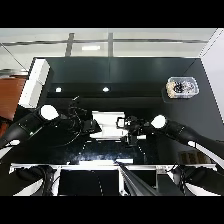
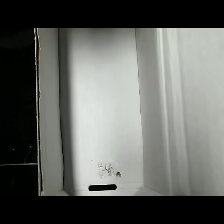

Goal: Fold the box and place the chain.

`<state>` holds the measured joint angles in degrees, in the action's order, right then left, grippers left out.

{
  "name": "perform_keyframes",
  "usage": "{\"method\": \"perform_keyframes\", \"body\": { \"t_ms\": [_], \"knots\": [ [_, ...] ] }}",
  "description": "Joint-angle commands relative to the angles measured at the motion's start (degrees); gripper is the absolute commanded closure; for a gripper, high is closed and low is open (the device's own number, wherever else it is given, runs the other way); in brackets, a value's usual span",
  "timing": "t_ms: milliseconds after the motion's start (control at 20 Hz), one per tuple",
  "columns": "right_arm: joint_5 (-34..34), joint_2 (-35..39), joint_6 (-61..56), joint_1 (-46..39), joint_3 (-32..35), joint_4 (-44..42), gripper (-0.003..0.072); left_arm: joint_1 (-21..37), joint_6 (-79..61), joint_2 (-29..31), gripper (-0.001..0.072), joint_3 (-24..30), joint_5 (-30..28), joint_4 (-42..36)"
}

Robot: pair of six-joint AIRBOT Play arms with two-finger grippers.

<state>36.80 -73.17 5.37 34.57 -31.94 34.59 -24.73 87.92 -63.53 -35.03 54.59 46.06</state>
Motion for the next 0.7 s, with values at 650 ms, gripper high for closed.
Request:
{"method": "perform_keyframes", "body": {
  "t_ms": [650],
  "knots": [
    [0.00,-0.04,-0.02,0.02,0.00,0.00,0.0185,-0.37,2.45,0.07,0.0153,-0.92,-0.26,2.38]
  ]
}}
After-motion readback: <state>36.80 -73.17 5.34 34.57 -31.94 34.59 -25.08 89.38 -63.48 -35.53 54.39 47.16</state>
